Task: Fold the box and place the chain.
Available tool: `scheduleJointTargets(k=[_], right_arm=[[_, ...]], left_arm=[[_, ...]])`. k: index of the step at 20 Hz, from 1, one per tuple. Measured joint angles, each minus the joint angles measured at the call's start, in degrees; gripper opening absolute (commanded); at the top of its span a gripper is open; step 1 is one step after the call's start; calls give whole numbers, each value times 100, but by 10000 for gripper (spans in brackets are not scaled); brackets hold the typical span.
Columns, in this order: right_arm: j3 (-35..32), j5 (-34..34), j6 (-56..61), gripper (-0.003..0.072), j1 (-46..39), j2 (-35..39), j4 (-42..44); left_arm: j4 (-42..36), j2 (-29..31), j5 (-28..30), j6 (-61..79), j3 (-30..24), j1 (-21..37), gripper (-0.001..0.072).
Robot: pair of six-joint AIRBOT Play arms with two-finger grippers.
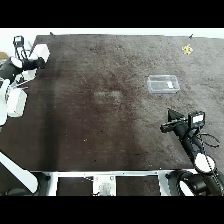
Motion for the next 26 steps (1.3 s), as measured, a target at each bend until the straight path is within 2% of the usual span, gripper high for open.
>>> scheduleJointTargets(k=[4,8,9,10,11,19,23,24,25,26], right_arm=[[-7,2,0,0,0,0,0],[-11,2,0,0,0,0,0],[-13,0,0,0,0,0,0],[-11,0,0,0,0,0,0],[-11,2,0,0,0,0,0],[-13,0,-2,0,0,0,0],[-11,-2,-2,0,0,0,-2],[-11,0,-2,0,0,0,-2],[-13,-2,-2,0,0,0,-2],[-11,-2,-2,0,0,0,-2]], left_arm=[[28,-127,535,-83,-354,-68,11],[39,-238,739,-92,-459,-116,13],[44,-251,761,-92,-470,-116,81],[52,-258,807,-92,-476,-109,530],[61,-262,831,-92,-481,-105,700],[181,-15,957,15,-363,-114,713],[208,527,907,118,-103,-114,711],[208,719,857,125,-63,-114,666],[208,955,780,133,-31,-114,299],[208,1215,688,142,-7,-114,8]])
